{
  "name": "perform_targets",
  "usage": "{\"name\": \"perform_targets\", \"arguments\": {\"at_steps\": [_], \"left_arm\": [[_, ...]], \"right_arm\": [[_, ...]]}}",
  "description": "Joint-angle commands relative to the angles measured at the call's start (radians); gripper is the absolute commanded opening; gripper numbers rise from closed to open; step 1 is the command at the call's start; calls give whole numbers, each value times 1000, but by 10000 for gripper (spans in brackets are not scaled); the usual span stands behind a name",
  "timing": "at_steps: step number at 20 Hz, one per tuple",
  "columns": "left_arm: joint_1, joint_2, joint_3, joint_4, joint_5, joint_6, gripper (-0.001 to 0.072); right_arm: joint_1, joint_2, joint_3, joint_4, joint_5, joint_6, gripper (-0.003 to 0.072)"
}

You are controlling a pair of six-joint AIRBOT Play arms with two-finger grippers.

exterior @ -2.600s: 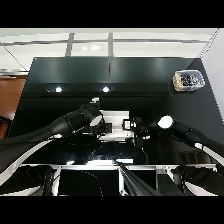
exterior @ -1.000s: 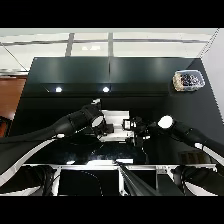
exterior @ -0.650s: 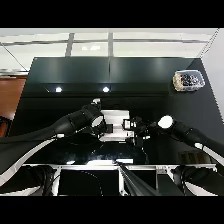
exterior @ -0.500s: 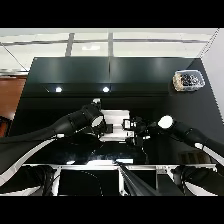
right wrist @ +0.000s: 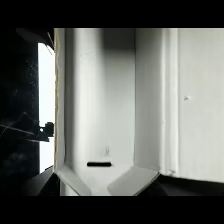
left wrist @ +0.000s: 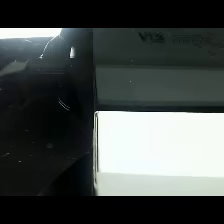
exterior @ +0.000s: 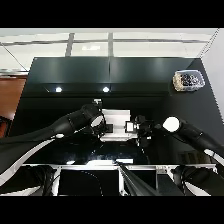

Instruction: Fold the box and place the chain.

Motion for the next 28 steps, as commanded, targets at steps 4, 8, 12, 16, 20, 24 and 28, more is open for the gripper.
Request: {"name": "perform_targets", "arguments": {"at_steps": [4,8,12,16,20,24,28], "left_arm": [[2,3,1,7,-4,19,26],[2,3,1,6,-3,31,26],[2,3,1,6,-3,31,27],[2,3,1,5,-4,31,27],[2,3,1,-2,-4,31,27],[2,3,1,-2,-4,31,27],[2,3,1,-2,-3,31,27]], "right_arm": [[0,49,-7,-79,68,27,613],[1,26,-7,-52,8,26,613],[1,-3,-7,-8,1,24,430],[1,-17,-7,101,-1,25,404],[41,-46,-7,192,-45,29,167],[84,-80,-7,244,-115,36,167],[82,-80,-7,232,-169,89,165]]}}
